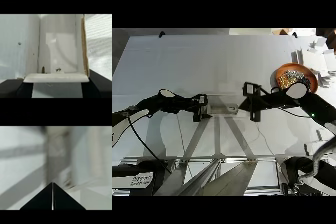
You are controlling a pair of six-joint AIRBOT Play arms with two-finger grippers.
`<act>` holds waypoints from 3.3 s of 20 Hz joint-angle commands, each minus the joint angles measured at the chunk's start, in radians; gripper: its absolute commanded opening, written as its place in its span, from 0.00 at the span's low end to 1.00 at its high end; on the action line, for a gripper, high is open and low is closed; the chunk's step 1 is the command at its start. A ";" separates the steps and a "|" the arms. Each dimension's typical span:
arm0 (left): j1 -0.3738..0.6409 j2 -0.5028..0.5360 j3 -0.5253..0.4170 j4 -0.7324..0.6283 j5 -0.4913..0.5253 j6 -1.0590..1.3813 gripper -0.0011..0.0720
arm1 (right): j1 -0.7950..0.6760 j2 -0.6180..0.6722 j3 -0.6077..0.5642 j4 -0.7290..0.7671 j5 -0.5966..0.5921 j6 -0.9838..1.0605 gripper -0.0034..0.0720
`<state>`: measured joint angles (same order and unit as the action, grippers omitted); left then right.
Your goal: Fold the box and place the chain.
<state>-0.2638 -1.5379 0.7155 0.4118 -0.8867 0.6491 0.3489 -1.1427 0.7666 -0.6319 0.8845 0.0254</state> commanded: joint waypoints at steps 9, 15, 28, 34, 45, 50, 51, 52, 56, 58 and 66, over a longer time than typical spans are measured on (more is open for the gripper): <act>0.000 0.000 -0.001 0.000 0.000 0.000 0.30 | -0.008 -0.260 0.002 0.438 -0.277 -0.244 0.04; 0.000 0.000 -0.001 0.000 0.000 0.000 0.30 | -0.019 -0.337 0.009 0.439 -0.213 -0.244 0.05; 0.000 0.000 -0.001 0.000 0.000 0.000 0.30 | -0.187 -0.164 0.014 -0.098 0.148 -0.240 0.05; 0.000 0.000 -0.001 0.000 0.000 0.000 0.30 | -0.061 -0.256 0.014 -0.121 -0.024 -0.231 0.05; 0.000 0.000 -0.001 0.000 0.000 0.000 0.30 | 0.001 -0.256 0.014 -0.027 -0.093 -0.238 0.05; 0.000 0.000 -0.001 0.000 0.000 0.000 0.30 | 0.005 -0.256 0.014 -0.013 -0.080 -0.237 0.05; 0.000 0.000 -0.001 0.000 0.000 0.000 0.30 | 0.005 -0.256 0.014 -0.004 -0.080 -0.238 0.05; 0.000 0.000 -0.001 0.000 0.000 0.000 0.30 | 0.005 -0.256 0.014 0.011 -0.079 -0.238 0.05; 0.000 0.000 -0.001 0.000 0.000 0.000 0.30 | 0.005 -0.257 0.014 0.039 -0.063 -0.247 0.05; 0.000 0.000 -0.001 0.000 0.000 0.000 0.30 | 0.005 -0.257 0.014 0.037 -0.072 -0.247 0.05; 0.000 0.000 -0.001 0.000 0.000 0.000 0.30 | -0.078 -0.221 0.014 -0.137 -0.033 -0.164 0.05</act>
<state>-0.2638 -1.5379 0.7155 0.4118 -0.8867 0.6487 0.2863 -1.3720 0.7815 -0.6682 0.8295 -0.1967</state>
